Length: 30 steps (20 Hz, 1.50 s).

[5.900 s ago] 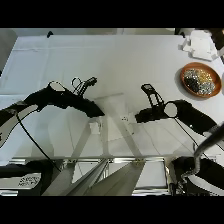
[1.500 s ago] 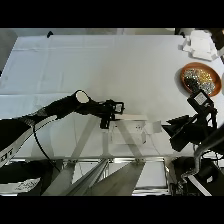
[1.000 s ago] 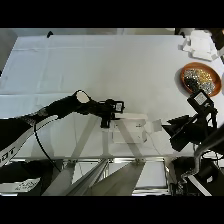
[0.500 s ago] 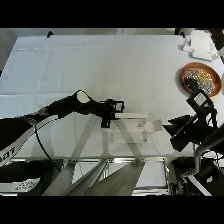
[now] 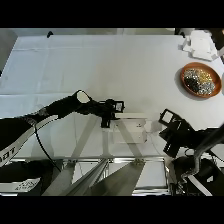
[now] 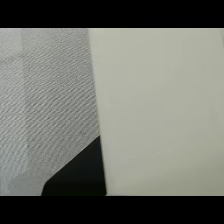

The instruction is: Fold the box and place the chain.

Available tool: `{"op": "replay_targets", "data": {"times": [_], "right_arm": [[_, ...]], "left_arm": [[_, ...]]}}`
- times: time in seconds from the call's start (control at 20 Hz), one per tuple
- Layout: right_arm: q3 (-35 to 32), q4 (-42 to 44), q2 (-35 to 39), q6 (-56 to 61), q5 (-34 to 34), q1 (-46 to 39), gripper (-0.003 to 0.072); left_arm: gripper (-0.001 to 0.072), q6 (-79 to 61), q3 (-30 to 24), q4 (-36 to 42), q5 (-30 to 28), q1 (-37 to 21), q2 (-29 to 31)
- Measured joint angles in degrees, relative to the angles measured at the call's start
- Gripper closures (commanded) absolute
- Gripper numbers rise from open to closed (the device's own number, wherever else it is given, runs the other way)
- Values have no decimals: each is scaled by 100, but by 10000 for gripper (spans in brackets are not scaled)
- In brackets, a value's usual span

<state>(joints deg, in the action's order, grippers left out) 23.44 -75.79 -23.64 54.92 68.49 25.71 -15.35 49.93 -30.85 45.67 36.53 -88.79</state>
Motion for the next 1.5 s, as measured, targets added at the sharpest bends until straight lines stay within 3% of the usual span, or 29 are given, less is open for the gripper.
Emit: {"op": "replay_targets", "data": {"times": [0.05, 0.15, 0.2, 0.5, 0.55, 0.85, 0.95, 1.25, 1.5], "right_arm": [[-81, 76, -122, -282, -105, 0, 213], [-181, 221, -378, -909, -374, 0, 191], [-216, 275, -514, -1248, -501, 0, 142], [-485, 422, -1241, -2736, -1268, 9, 133], [-623, 420, -1266, -2835, -1565, 39, 91], [-1600, 205, -922, -3086, -3215, 715, 70], [-1768, 142, -820, -3108, -3473, 907, 4], [-1941, 256, -654, -3049, -3759, 1113, -3], [-1891, 332, -133, -2767, -3381, 1143, 29]], "left_arm": [[695, 0, -2, 0, 0, 0, 0], [695, 0, 0, -2, 0, 0, 0], [695, 0, 0, -2, 0, 0, 0], [695, 0, 0, 0, 0, 0, 0], [695, 0, -2, -2, 0, 0, 0], [695, -2, 0, -2, 0, 0, 0], [695, -2, 0, -2, 0, 0, 0], [695, -2, 0, -2, 0, 0, 0], [695, -2, 0, 0, 0, 0, 0]]}}
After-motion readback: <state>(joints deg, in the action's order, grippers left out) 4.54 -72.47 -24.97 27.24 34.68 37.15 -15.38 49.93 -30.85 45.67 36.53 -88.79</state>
